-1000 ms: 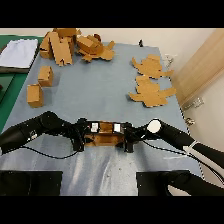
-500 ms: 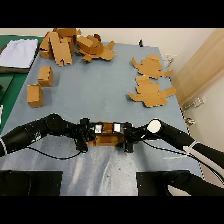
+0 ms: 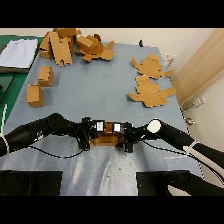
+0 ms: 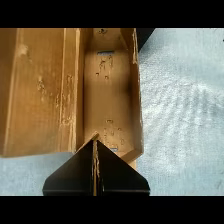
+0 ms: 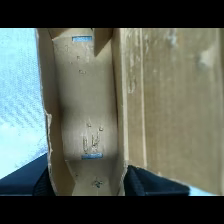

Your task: Fold the box.

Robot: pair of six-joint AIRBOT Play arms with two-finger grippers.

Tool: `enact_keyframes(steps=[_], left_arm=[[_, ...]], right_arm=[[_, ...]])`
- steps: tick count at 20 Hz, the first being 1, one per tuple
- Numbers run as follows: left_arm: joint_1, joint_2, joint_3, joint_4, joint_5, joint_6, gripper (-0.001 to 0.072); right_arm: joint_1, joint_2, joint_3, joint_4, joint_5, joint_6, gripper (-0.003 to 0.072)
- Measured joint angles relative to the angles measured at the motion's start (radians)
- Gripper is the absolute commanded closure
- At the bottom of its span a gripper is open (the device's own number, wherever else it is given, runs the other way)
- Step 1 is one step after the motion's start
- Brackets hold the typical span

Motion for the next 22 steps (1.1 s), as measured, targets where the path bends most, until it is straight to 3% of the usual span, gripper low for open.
enact_keyframes(steps=[12, 13, 14, 15, 22], left_arm=[[0.025, -0.006, 0.024, 0.024, 0.044, -0.031, 0.0668], [0.029, -0.006, 0.026, 0.029, 0.037, -0.037, 0.065], [0.029, -0.006, 0.029, 0.035, 0.025, -0.039, 0.0562], [0.029, -0.006, 0.031, 0.037, 0.012, -0.044, 0.054], [0.027, -0.001, 0.038, 0.065, -0.031, -0.077, 0.054]], right_arm=[[0.0, 0.0, -0.001, 0.003, 0.003, 0.004, 0.0227], [0.0, 0.0, -0.001, 0.003, 0.003, 0.003, 0.0227], [0.0, 0.0, -0.001, 0.003, 0.004, 0.002, 0.0227], [0.0, 0.0, -0.001, 0.003, 0.005, 0.002, 0.0227], [0.0, 0.0, 0.0, -0.001, 0.007, 0.0, 0.0227]])
